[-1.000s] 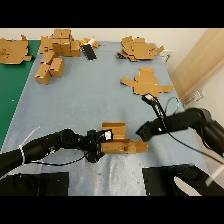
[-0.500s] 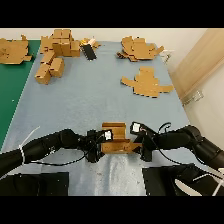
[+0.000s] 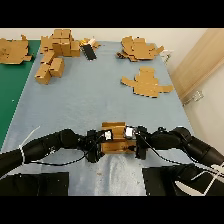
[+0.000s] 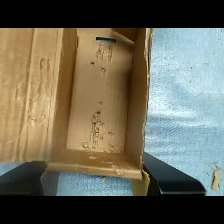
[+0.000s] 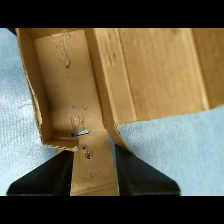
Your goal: Fold the box.
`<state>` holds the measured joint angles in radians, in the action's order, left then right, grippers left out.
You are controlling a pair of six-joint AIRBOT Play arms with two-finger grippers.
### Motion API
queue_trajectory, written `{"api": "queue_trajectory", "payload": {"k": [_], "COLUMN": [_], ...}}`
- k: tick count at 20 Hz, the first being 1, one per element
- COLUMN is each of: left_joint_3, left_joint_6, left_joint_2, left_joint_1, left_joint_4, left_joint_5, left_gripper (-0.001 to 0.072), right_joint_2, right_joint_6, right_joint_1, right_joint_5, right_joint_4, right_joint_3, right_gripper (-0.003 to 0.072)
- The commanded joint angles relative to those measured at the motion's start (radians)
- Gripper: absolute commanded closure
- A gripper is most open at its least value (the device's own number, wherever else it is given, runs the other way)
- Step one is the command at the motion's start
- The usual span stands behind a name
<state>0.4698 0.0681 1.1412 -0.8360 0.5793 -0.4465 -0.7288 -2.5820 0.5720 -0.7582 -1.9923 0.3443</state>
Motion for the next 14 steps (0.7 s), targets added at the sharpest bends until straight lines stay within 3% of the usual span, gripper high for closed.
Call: {"api": "queue_trajectory", "payload": {"k": [1, 7, 14], "left_joint_3": [0.001, 0.001, 0.001], "left_joint_6": [0.0, 0.0, 0.0], "left_joint_2": [0.0, 0.0, 0.0], "left_joint_1": [0.001, 0.001, 0.001], "left_joint_4": [0.0, 0.0, 0.001], "left_joint_5": [0.0, 0.0, 0.0], "left_gripper": [0.0183, 0.0183, 0.0183], "right_joint_2": [-0.005, -0.003, -0.006], "right_joint_6": [-0.004, 0.002, 0.124], "right_joint_1": [0.016, 0.016, 0.014], "right_joint_5": [0.02, -0.106, -0.064], "right_joint_4": [-0.011, 0.013, 0.252], "right_joint_3": [-0.001, -0.001, -0.001], "right_gripper": [0.0281, 0.0281, 0.0279]}}
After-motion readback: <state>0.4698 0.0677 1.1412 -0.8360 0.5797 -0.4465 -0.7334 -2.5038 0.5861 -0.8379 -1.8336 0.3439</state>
